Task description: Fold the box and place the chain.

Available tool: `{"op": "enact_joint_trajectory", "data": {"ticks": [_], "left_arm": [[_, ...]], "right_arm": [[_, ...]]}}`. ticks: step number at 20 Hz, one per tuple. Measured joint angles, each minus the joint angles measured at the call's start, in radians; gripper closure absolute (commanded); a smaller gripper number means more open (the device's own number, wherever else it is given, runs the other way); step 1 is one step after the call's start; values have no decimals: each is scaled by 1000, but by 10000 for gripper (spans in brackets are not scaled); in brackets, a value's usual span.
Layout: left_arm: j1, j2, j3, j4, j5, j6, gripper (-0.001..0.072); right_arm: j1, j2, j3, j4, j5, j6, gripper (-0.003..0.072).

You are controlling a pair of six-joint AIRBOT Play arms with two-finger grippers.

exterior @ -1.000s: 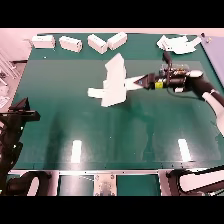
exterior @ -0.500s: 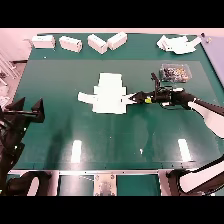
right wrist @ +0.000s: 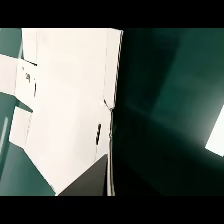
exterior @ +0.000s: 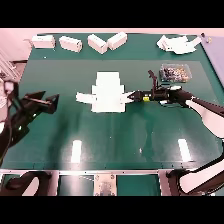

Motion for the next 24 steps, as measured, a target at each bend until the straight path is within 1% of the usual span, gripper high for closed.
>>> {"op": "enact_joint_trajectory", "data": {"ticks": [5, 7, 9, 11, 14, 18, 24], "left_arm": [[0, -366, 231, 41, -201, -1, 26], [0, -475, 306, 50, -248, -1, 26], [0, -541, 351, 45, -277, -11, 28], [-3, -577, 384, 32, -310, -2, 28], [-9, -633, 447, 66, -336, -12, 28], [-13, -774, 597, 155, -415, -101, 27], [-13, -1009, 863, 273, -577, -243, 27]], "right_arm": [[3, 0, 23, -28, 12, -13, 678], [3, 0, 25, -37, 14, -14, 678], [3, 0, 27, -41, 15, -15, 678], [3, 0, 28, -45, 15, -16, 678], [4, 0, 28, -46, 15, -16, 679], [10, 1, 28, -45, 4, -16, 678], [27, 6, 28, -26, -26, -14, 678]]}}
